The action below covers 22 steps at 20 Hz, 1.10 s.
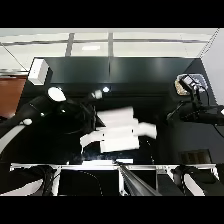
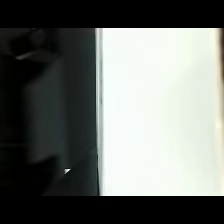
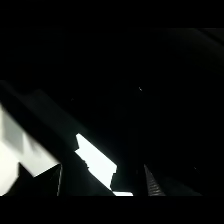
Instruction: Fold the box and place the chain.
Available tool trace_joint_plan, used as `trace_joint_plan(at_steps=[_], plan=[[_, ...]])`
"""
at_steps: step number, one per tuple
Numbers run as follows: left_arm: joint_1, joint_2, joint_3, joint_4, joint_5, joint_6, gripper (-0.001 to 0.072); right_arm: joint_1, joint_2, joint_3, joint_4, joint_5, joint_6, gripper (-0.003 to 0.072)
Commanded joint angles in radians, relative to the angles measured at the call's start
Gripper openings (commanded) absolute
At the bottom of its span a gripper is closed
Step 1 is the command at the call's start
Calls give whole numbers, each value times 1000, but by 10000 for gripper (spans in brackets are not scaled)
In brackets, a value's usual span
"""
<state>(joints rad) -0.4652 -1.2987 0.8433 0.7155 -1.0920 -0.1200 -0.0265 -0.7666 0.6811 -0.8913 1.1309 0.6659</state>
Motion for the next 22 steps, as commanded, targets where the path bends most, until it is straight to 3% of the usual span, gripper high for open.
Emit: trace_joint_plan(at_steps=[1, 3, 10, 17, 22], plan=[[-142, 19, -12, 126, 265, 156, 22, 13, 1, -1, -63, 27, -100, 590], [-160, -24, -11, 109, 330, 157, 24, 36, 1, -43, -63, -10, -139, 590], [-131, -73, -12, 110, 317, 71, 24, 130, 1, -188, -41, -71, -207, 590], [-101, -104, -12, 109, 277, 64, 24, 336, 0, -308, -3, -304, -234, 590], [-100, -103, -12, 110, 269, 64, 24, 472, -13, -321, -3, -306, -335, 590]])
